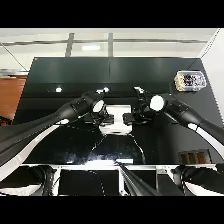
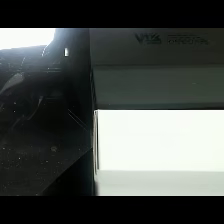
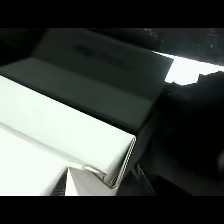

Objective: Fold the box and place the chain.

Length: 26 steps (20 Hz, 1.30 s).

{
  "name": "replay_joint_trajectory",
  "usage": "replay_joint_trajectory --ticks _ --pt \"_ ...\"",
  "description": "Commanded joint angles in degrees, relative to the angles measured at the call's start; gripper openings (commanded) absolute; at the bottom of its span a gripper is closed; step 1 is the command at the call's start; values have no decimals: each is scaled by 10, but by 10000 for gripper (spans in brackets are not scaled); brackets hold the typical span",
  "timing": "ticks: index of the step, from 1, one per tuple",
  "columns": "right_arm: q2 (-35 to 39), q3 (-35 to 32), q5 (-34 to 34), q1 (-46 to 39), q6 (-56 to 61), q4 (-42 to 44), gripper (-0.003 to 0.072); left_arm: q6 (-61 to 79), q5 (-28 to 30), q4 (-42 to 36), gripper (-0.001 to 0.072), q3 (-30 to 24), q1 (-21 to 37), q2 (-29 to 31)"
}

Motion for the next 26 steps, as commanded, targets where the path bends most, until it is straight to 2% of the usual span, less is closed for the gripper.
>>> replay_joint_trajectory --ticks 1,7,13,19,26 --pt "-16 45 52 46 120 -127 259 0 -2 0 26 0 0 0" --pt "-43 70 56 76 196 -128 245 0 -2 0 26 0 0 0" --pt "-62 70 62 79 226 -137 237 0 -2 0 26 0 0 0" --pt "-75 83 98 80 248 -169 236 0 -2 0 26 0 0 0" --pt "-86 94 100 80 272 -158 236 0 -2 0 26 0 0 0"
